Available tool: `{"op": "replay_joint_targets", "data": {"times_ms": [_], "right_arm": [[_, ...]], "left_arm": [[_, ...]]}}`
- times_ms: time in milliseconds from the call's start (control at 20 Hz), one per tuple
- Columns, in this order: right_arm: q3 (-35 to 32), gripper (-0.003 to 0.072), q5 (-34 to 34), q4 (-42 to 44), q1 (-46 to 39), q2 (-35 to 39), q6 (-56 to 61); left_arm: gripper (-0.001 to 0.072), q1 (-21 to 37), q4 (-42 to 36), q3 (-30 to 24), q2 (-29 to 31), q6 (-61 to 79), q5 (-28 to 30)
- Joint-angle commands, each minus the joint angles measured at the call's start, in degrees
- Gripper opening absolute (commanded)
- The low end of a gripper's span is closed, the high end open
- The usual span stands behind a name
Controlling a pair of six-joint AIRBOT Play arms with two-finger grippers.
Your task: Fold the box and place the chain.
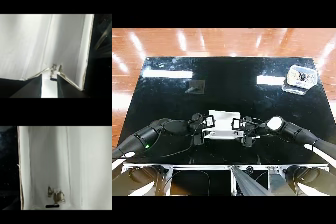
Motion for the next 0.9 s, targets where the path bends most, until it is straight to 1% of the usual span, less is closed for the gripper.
{"op": "replay_joint_targets", "data": {"times_ms": [0, 100, 200, 300, 350, 450, 500, 550, 600, 650, 700, 750, 800, 850], "right_arm": [[-0.02, 0.0545, 0.04, -0.02, 0.07, -0.04, 0.0], [-0.02, 0.0545, 0.04, -0.04, 0.07, -0.04, 0.0], [-0.02, 0.0545, 0.04, -0.04, 0.07, -0.07, 0.0], [-0.02, 0.0545, 0.04, -0.02, 0.07, -0.07, 0.0], [-0.02, 0.0545, 0.04, -0.02, 0.07, -0.07, 0.0], [-0.02, 0.0545, 0.04, -0.04, 0.07, -0.04, 0.0], [-0.02, 0.0545, 0.04, -0.04, 0.07, -0.04, 0.0], [-0.02, 0.0545, 0.04, -0.04, 0.07, -0.07, 0.0], [-0.02, 0.0544, 0.04, -0.04, 0.07, -0.04, 0.0], [-0.02, 0.0545, 0.04, -0.04, 0.07, -0.07, 0.0], [-0.02, 0.0545, 0.04, -0.04, 0.07, -0.04, 0.0], [-0.02, 0.0545, 0.04, -0.04, 0.07, -0.04, 0.0], [-0.02, 0.0544, 0.04, -0.04, 0.07, -0.07, 0.0], [-0.02, 0.0545, 0.04, -0.04, 0.07, -0.04, 0.0]], "left_arm": [[0.0293, -0.02, -0.96, 0.04, -0.02, 0.0, -0.22], [0.03, -0.04, -1.16, 0.04, -0.02, 0.02, -0.2], [0.0337, -0.04, -1.14, 0.04, -0.02, 0.02, -0.02], [0.0459, -0.04, -1.16, 0.04, -0.02, 0.02, -0.04], [0.047, -0.04, -1.14, 0.04, -0.02, 0.02, -0.04], [0.0468, -0.04, -1.16, 0.04, -0.02, 0.02, -0.02], [0.0448, -0.04, -1.16, 0.04, -0.02, 0.02, -0.02], [0.0322, -0.04, -1.16, 0.04, -0.02, 0.02, 0.02], [0.0293, -0.04, -1.16, 0.04, -0.02, 0.02, 0.04], [0.0296, -0.04, -1.25, 0.04, -0.02, 0.02, 0.04], [0.0342, -0.04, -1.36, 0.04, -0.02, 0.02, 0.0], [0.047, -0.04, -1.62, 0.04, -0.02, 0.02, -0.02], [0.05, -0.04, -1.77, 0.04, -0.02, 0.02, -0.07], [0.05, -0.04, -1.81, 0.04, -0.02, 0.02, -0.02]]}}
